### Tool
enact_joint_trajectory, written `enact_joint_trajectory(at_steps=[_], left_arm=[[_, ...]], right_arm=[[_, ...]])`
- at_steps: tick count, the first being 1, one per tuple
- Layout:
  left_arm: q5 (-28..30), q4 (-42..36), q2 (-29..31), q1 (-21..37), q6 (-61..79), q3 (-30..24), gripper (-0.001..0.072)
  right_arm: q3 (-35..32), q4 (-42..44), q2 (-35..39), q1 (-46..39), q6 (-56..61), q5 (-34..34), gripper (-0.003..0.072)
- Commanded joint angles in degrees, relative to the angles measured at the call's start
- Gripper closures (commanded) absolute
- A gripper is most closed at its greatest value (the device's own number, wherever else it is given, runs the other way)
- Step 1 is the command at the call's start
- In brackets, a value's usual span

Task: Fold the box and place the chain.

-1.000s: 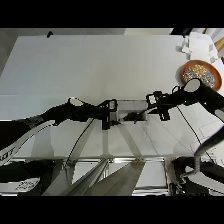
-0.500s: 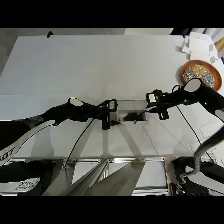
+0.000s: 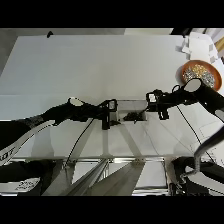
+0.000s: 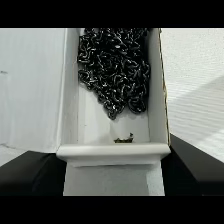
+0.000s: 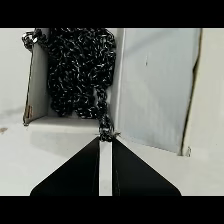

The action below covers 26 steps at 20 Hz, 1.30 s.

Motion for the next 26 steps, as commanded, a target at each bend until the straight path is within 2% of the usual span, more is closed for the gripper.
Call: enact_joint_trajectory(at_steps=[1,6,9,11,14,17,23,26], left_arm=[[0.0,0.0,0.0,0.0,0.0,0.0,0.0679],[0.0,0.0,0.0,0.0,0.0,0.0,0.0679],[0.0,0.0,0.0,0.0,0.0,0.0,0.0679],[0.0,0.0,0.0,0.0,0.0,0.0,0.0679],[0.0,0.0,0.0,0.0,0.0,0.0,0.0679],[0.0,0.0,0.0,0.0,0.0,0.0,0.0679],[0.0,0.0,0.0,0.0,0.0,0.0,0.0679],[0.0,0.0,0.0,0.0,0.0,0.0,0.0679]], right_arm=[[0.0,-0.6,0.0,0.0,0.3,0.5,0.0672],[0.0,-8.3,2.2,0.0,5.1,-0.8,0.0672],[0.0,-7.4,7.1,0.0,5.2,-1.2,0.0672],[0.0,-3.7,10.7,0.0,5.2,-1.4,0.0672],[0.0,8.3,15.0,0.0,5.2,-1.0,0.0672],[0.0,16.6,16.3,0.5,5.4,-0.4,0.0672],[0.0,14.6,16.3,12.3,6.6,-2.1,0.0672],[0.0,3.9,16.3,15.6,15.9,-8.0,0.0672]])
